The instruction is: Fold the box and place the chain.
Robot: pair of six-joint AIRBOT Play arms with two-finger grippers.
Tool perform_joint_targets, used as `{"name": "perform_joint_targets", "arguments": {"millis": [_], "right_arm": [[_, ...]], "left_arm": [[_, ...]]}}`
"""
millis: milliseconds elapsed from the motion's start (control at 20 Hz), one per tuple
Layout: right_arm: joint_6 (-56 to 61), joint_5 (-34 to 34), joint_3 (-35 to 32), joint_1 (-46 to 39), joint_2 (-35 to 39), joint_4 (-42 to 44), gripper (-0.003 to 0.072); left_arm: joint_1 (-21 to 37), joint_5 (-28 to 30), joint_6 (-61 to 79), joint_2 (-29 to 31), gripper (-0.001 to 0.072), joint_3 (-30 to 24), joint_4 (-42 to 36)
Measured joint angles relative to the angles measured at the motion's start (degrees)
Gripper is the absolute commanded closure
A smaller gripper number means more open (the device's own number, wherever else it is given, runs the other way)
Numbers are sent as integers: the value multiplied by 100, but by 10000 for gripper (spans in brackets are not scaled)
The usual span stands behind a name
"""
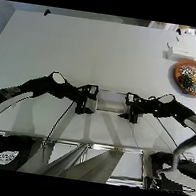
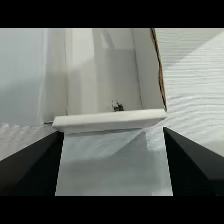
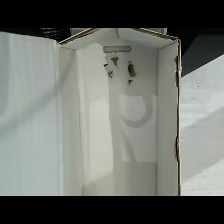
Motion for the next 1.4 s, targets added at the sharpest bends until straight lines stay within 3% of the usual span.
{"name": "perform_joint_targets", "arguments": {"millis": [500,1400], "right_arm": [[-26,-4,0,0,0,-20,307],[-28,-2,0,0,0,-22,307]], "left_arm": [[138,-4,-120,227,7,7,308],[-157,251,-101,20,7,7,-79]]}}
